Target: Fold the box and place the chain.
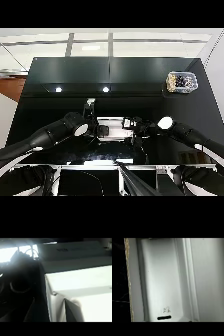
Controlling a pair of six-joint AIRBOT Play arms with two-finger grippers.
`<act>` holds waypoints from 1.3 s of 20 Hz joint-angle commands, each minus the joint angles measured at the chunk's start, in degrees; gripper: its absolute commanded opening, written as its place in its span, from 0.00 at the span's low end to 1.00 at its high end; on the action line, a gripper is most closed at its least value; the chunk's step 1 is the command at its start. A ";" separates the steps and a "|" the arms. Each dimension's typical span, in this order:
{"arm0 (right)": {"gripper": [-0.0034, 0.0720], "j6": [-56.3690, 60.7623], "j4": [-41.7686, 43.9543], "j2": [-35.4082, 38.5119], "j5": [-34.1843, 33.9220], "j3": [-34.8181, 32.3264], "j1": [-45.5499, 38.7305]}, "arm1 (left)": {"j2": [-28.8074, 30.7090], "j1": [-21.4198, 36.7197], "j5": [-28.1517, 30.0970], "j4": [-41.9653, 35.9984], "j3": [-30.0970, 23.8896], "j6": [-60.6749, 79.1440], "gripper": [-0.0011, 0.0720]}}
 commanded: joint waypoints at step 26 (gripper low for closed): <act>0.69 0.02 -0.04 -0.04 0.02 -0.02 0.02 | -9.29 -3.02 -5.77 3.96 8.48 -7.02 0.07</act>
